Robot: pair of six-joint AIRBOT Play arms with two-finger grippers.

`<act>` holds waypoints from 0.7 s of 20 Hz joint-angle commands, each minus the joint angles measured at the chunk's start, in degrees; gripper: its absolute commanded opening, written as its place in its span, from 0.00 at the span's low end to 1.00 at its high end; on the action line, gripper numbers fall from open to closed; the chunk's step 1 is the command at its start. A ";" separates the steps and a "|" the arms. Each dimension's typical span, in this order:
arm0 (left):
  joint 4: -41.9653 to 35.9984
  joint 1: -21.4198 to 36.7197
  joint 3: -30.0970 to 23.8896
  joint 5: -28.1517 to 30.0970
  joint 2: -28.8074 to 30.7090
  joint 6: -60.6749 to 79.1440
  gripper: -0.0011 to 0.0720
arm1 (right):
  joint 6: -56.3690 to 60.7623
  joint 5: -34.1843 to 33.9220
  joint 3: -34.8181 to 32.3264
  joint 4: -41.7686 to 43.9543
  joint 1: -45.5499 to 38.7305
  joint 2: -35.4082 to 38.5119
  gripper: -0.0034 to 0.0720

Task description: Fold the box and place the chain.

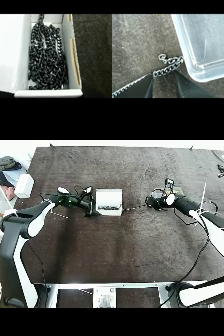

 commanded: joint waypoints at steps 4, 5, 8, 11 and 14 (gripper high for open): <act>0.00 0.04 0.00 0.00 0.02 0.02 0.57 | 0.09 -3.56 -0.04 0.07 1.60 -2.32 0.18; 0.00 0.04 0.00 0.00 0.02 0.02 0.57 | -0.09 -3.41 -0.04 0.02 2.05 -2.29 0.18; 0.02 0.04 0.00 0.00 0.02 0.02 0.57 | -0.90 -3.43 -0.04 -0.35 3.80 -0.59 0.03; 0.00 0.04 0.00 0.00 0.02 0.02 0.57 | -1.42 -3.41 -0.07 -0.33 6.25 5.46 0.03; 0.00 0.04 0.00 0.00 0.02 0.02 0.57 | -3.65 -3.45 -0.07 -0.31 10.14 14.21 0.03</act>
